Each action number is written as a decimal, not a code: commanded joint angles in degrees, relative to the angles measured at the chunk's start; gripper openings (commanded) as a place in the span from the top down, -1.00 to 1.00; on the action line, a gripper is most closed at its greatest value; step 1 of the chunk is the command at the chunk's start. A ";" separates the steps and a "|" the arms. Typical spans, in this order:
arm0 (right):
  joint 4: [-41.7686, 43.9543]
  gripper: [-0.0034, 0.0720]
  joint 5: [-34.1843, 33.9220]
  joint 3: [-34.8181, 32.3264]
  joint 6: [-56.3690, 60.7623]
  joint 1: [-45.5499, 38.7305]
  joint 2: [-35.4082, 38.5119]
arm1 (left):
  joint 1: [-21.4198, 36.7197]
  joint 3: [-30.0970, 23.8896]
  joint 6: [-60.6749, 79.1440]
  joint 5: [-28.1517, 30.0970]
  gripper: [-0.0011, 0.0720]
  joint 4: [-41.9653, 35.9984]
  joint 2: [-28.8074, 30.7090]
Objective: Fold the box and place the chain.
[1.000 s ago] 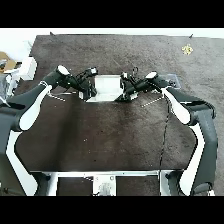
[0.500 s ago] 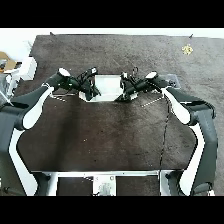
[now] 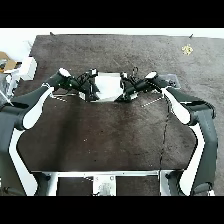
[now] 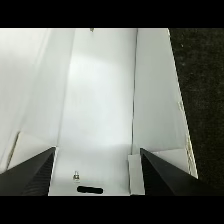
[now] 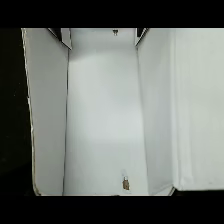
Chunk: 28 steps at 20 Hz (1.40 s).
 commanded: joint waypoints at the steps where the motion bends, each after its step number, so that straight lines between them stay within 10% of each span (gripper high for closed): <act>1: 0.04 -0.41 -0.02 0.02 0.07 0.04 -0.04 | 0.02 -0.02 -0.31 0.39 -0.96 0.11 -0.02; 5: 0.04 -0.41 0.02 0.02 0.07 0.04 -0.04 | 0.02 0.07 -2.14 0.37 -0.96 0.04 0.04; 8: 0.04 -0.41 0.02 0.02 0.07 0.04 -0.04 | 0.98 0.57 -7.17 0.13 -0.45 1.92 1.16; 11: 0.04 -0.41 0.04 0.02 0.07 0.04 -0.04 | 4.13 1.86 -16.11 -2.47 -0.43 2.14 2.73; 13: 0.04 -0.41 0.02 0.02 0.07 0.04 -0.04 | 6.47 2.82 -20.00 -8.68 0.74 2.67 4.02; 14: 0.04 -0.41 0.02 0.02 0.07 0.04 -0.04 | 7.50 3.21 -21.05 -12.09 0.94 3.32 4.66; 28: 0.07 -0.41 0.02 0.02 0.07 0.04 -0.04 | 13.88 -1.92 -69.88 -7.65 0.94 20.02 15.78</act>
